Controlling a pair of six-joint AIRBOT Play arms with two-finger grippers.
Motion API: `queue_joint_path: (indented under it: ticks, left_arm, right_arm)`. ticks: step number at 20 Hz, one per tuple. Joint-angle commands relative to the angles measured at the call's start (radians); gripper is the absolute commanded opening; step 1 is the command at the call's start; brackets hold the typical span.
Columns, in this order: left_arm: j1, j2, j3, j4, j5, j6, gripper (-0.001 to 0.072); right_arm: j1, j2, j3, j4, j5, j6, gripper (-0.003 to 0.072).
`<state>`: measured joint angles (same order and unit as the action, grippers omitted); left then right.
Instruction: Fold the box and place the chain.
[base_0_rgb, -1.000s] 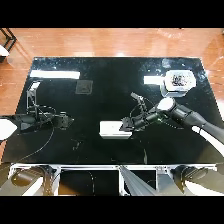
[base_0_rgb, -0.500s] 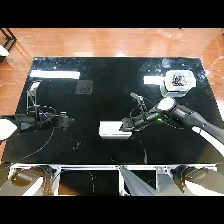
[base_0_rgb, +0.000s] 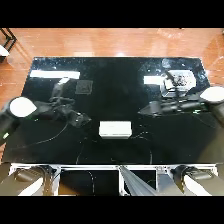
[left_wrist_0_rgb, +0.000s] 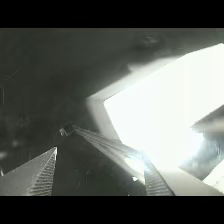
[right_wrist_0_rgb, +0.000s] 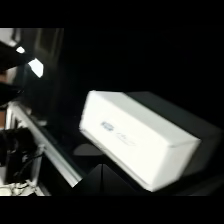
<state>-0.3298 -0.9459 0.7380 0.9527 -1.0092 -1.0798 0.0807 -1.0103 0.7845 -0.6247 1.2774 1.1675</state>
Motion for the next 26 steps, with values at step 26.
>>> queue_joint_path:
  ticks: [26]
  left_arm:
    - [-0.395,-0.381,0.142,-0.011,0.239,0.675,0.0638]
  right_arm:
    - [-0.228,0.066,0.001,-0.208,0.064,0.0,0.0021]
